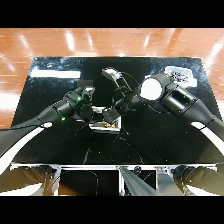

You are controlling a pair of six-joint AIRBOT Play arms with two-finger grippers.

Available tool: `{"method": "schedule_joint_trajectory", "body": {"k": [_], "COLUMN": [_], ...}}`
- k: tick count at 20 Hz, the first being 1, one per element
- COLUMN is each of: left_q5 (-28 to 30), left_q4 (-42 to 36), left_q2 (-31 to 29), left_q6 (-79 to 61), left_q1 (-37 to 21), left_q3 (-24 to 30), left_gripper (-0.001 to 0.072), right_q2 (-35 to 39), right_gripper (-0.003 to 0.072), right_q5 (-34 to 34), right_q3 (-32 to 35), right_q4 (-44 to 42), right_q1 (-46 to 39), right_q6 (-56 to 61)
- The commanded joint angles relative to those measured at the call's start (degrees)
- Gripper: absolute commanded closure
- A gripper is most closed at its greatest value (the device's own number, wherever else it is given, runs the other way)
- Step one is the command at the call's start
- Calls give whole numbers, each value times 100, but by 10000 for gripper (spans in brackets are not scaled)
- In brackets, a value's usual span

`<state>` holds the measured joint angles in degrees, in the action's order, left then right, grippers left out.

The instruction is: Fold the box and place the chain.

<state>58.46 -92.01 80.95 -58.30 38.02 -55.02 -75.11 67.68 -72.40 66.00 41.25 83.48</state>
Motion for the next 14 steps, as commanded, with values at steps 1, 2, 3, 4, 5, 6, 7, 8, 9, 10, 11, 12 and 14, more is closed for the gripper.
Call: {"method": "schedule_joint_trajectory", "body": {"k": [1, 2, 3, 4, 5, 6, 7, 8, 9, 10, 11, 12, 14], "left_q5": [-9, -9, 0, -4, -4, -4, -7, -7, -11, -9, -11, -11, 35], "left_q4": [0, 2, 7, 4, 2, 0, 0, 0, -7, -44, -57, -68, -107], "left_q2": [4, 4, 4, 4, 4, 4, 4, 4, 4, 2, 2, 2, 2], "left_q6": [0, 0, 0, 0, 0, 4, 26, 83, 98, 98, 98, 101, 98], "left_q1": [0, 0, -2, -2, 0, 0, 0, 0, 0, 0, 0, 0, 0], "left_q3": [2, 2, 2, 2, 2, 2, 2, 2, 2, 2, 0, 0, -15], "left_gripper": [693, 693, 693, 694, 694, 694, 694, 694, 693, 693, 690, 690, 570], "right_q2": [195, 374, 568, 789, 992, 1152, 1296, 1401, 1467, 1486, 1486, 1486, 1484], "right_gripper": [74, 75, 75, 75, 75, 75, 75, 75, 75, 75, 75, 75, 75], "right_q5": [317, 461, 640, 839, 1025, 1191, 1320, 1362, 1399, 1464, 1508, 1502, 1453], "right_q3": [2, 2, 4, 4, 4, 9, 55, 149, 256, 361, 450, 553, 743], "right_q4": [79, 122, 293, 616, 1021, 1384, 1641, 1711, 1665, 1622, 1593, 1580, 1429], "right_q1": [-138, -304, -498, -748, -1025, -1307, -1615, -1893, -2133, -2315, -2396, -2404, -2367], "right_q6": [31, 31, 31, 81, 190, 308, 400, 448, 461, 463, 468, 474, 474]}}
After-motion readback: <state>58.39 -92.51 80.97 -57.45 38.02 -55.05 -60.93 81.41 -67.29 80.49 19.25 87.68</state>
